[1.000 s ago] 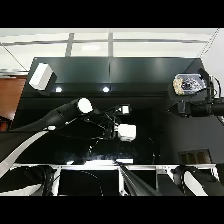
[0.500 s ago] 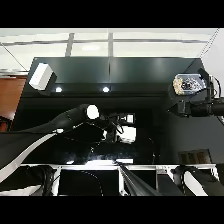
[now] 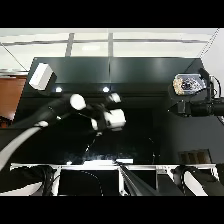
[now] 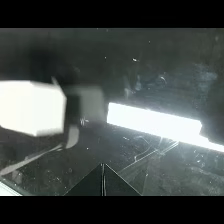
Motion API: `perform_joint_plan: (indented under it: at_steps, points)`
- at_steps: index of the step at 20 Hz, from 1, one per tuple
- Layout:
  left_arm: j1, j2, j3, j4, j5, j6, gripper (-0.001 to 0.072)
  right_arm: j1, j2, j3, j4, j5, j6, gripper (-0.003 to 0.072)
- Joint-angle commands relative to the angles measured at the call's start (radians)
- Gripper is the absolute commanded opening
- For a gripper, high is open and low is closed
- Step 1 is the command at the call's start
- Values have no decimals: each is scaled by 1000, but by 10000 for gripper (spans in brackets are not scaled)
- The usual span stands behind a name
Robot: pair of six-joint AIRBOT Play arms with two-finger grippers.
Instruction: Fold the box and place the chain.
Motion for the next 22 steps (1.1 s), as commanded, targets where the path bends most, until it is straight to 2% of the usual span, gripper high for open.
perform_joint_plan:
  at_steps: [1, 3, 6, 8, 10, 12, 14, 18, 22]
  points:
    - [271, 71, 0, 171, -125, -270, 283, 0, 1, 0, 0, -13, 0, 8]
    - [476, 92, 0, 213, -174, -335, 283, 0, 1, 0, 0, -19, 0, 8]
    - [764, 89, 0, 208, -215, -383, 283, 0, 1, -2, 0, -39, 0, 8]
    - [898, 88, 0, 209, -179, -380, 283, 0, 0, -2, 0, -44, 0, 8]
    - [996, 87, 0, 209, -68, -380, 285, 0, 0, -2, 0, -55, 0, 8]
    - [1053, 68, 5, 214, 75, -378, 284, 0, 0, -2, 1, -61, 0, 8]
    - [1072, 16, 40, 219, 143, -345, 284, 0, 0, -2, 1, -60, 2, 8]
    - [1055, -132, 157, 163, 149, -256, 284, 1, 0, -2, 1, -63, 39, 9]
    - [1011, -231, 232, 108, 155, -210, 285, 1, 0, -2, 1, -66, 53, 8]
